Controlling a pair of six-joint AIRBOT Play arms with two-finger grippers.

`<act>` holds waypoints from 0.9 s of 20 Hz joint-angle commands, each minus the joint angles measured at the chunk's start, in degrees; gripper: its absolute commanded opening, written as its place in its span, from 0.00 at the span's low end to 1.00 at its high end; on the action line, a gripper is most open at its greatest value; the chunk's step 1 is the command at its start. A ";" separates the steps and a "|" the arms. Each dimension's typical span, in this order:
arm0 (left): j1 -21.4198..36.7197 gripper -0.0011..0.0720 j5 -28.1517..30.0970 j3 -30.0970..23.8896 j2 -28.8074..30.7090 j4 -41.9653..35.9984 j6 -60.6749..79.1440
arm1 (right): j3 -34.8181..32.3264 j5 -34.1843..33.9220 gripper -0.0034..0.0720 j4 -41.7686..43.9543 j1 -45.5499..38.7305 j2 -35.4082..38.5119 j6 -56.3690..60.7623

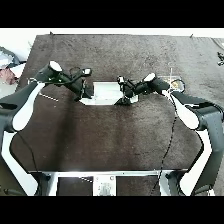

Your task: Fold the box and place the chain.

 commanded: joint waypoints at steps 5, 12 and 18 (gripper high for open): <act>2.27 0.02 3.72 -0.11 8.26 1.25 -27.28 | 0.02 0.04 0.56 -0.04 0.04 -0.02 -0.04; 10.34 0.02 7.52 -6.34 11.32 -4.37 -44.48 | 0.02 0.04 0.56 -0.04 0.04 -0.02 -0.04; 14.91 0.03 9.66 -15.98 11.30 -7.08 -48.17 | 0.02 0.02 0.56 -0.04 0.04 -0.02 -0.04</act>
